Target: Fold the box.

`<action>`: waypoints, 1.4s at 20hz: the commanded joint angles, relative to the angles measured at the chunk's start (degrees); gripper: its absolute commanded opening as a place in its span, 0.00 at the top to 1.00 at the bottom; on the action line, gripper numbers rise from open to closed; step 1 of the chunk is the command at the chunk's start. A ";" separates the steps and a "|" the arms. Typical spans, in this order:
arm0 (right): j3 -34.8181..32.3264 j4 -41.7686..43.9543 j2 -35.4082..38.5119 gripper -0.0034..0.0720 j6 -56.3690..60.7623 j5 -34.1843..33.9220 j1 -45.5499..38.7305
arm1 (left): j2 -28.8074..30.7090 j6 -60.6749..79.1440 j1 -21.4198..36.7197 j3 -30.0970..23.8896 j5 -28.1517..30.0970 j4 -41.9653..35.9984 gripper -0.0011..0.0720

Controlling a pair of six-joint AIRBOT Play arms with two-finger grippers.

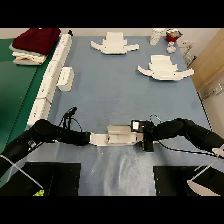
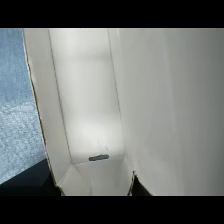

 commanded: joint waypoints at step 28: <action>0.02 0.02 -0.02 0.37 0.02 0.02 0.02 | -5.66 -4.55 -16.79 7.65 12.00 -3.54 0.34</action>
